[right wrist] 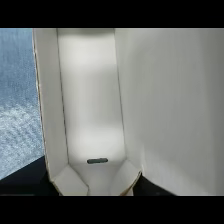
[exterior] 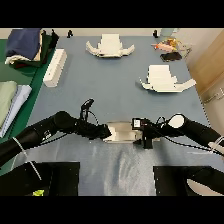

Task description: Fold the box.

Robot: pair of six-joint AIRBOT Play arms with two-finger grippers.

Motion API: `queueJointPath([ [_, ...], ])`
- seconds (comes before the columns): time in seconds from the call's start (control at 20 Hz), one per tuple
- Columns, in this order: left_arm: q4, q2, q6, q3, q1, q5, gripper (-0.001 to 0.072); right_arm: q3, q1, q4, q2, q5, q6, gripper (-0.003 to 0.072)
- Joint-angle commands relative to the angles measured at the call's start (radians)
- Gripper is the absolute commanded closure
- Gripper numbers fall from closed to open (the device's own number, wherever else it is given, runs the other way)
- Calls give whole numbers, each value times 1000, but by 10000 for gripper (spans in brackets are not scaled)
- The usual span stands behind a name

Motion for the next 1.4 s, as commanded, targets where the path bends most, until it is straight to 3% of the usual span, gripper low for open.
queueJointPath([
  [0.0, 243, -1, -222, 45, -53, 2, 295, 0, 1, 0, 0, 0, 0, 182],
  [0.25, 570, -26, -552, 150, -171, -75, 295, 0, 1, 0, 1, 0, 0, 182],
  [0.75, 805, -192, -916, 315, -366, -231, 295, 0, 1, 0, 1, 0, 0, 182],
  [1.0, 847, -255, -999, 386, -382, -307, 295, 0, 1, 0, 1, 0, 0, 182],
  [1.35, 965, -438, -1017, 566, -440, -514, 295, 0, 1, 0, 1, 0, 0, 182],
])
